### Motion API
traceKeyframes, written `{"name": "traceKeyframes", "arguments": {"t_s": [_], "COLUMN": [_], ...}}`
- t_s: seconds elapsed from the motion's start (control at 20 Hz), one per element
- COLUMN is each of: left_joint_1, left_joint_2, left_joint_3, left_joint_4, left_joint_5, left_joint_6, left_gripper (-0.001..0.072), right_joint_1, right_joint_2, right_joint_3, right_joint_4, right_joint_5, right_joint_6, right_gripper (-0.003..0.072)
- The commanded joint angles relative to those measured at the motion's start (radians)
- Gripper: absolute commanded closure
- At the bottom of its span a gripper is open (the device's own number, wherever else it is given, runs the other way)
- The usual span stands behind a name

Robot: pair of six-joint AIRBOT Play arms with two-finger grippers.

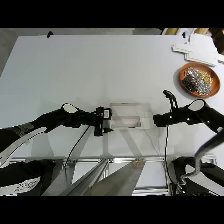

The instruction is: Fold the box and place the chain.

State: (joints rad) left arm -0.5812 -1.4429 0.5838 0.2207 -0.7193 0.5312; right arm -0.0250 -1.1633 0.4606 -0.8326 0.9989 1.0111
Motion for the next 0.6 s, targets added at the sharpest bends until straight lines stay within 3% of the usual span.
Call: {"name": "traceKeyframes", "arguments": {"t_s": [0.0, 0.25, 0.55], "left_joint_1": [0.000, 0.000, 0.000], "left_joint_2": [0.000, 0.000, 0.000], "left_joint_3": [0.000, 0.000, 0.000], "left_joint_4": [0.000, 0.000, 0.000], "left_joint_5": [0.000, -0.002, -0.002], "left_joint_6": [0.000, 0.000, 0.000], "left_gripper": [0.0696, 0.0696, 0.0696], "right_joint_1": [0.011, 0.011, 0.091], "right_joint_2": [0.043, 0.126, 0.133], "right_joint_3": [-0.001, -0.002, -0.013], "right_joint_4": [0.086, 0.159, 0.191], "right_joint_5": [0.038, 0.081, 0.066], "right_joint_6": [-0.050, -0.051, -0.051], "right_gripper": [0.0663, 0.0373, 0.0312]}}
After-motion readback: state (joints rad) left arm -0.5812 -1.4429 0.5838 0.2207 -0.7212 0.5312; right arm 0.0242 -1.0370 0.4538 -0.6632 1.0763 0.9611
